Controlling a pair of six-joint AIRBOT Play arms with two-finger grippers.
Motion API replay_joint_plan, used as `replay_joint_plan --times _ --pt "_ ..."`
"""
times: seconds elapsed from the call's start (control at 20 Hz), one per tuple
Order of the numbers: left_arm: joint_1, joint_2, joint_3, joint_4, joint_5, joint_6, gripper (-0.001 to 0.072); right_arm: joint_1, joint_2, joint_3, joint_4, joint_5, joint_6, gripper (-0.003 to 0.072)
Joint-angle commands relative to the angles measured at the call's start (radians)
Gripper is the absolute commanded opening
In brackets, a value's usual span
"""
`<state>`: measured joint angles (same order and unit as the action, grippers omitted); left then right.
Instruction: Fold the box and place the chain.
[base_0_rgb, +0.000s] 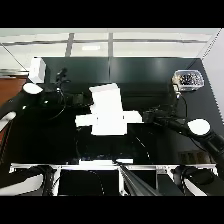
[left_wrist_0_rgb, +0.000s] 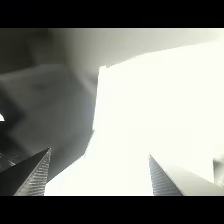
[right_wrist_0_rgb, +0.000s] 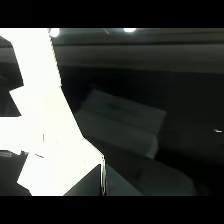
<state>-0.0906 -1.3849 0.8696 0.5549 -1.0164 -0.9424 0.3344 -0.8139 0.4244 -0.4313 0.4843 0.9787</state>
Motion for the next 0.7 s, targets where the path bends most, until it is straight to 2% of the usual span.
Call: replay_joint_plan --times 0.0,0.2,0.25,0.3,0.35,0.4,0.45,0.5,0.55,0.6,0.65 --pt "0.013 -0.216 0.134 -0.047 -0.232 0.078 0.0703 0.046 0.002 -0.005 0.005 -0.036 0.012 0.0017" --pt "-0.048 -0.328 0.229 -0.055 -0.378 0.310 0.0701 0.046 0.002 -0.005 0.004 -0.036 0.012 0.0018" --pt "-0.060 -0.349 0.250 -0.055 -0.428 0.372 0.0659 0.046 0.002 -0.005 0.004 -0.036 0.012 0.0018" --pt "-0.068 -0.367 0.269 -0.055 -0.467 0.418 0.0551 0.046 0.002 -0.005 0.002 -0.037 0.012 0.0017" --pt "-0.069 -0.375 0.278 -0.050 -0.484 0.455 0.0484 0.046 0.002 -0.005 -0.018 -0.040 0.013 0.0017" --pt "-0.068 -0.377 0.281 -0.029 -0.481 0.475 0.0481 0.041 0.001 -0.005 -0.050 -0.041 0.024 0.0017" --pt "-0.067 -0.377 0.281 -0.003 -0.482 0.503 0.0396 0.028 0.001 -0.005 -0.082 -0.039 0.070 0.0017" --pt "-0.067 -0.377 0.281 0.029 -0.483 0.520 0.0347 0.006 0.001 -0.005 -0.110 -0.034 0.120 0.0018" --pt "-0.068 -0.377 0.281 0.045 -0.482 0.529 0.0254 -0.013 0.001 -0.005 -0.124 -0.018 0.133 0.0018" --pt "-0.068 -0.377 0.281 0.046 -0.485 0.547 0.0106 -0.030 0.001 -0.005 -0.128 0.006 0.132 0.0020" --pt "-0.068 -0.377 0.281 0.043 -0.486 0.566 0.0033 -0.039 0.001 -0.005 -0.138 0.030 0.132 0.0089"
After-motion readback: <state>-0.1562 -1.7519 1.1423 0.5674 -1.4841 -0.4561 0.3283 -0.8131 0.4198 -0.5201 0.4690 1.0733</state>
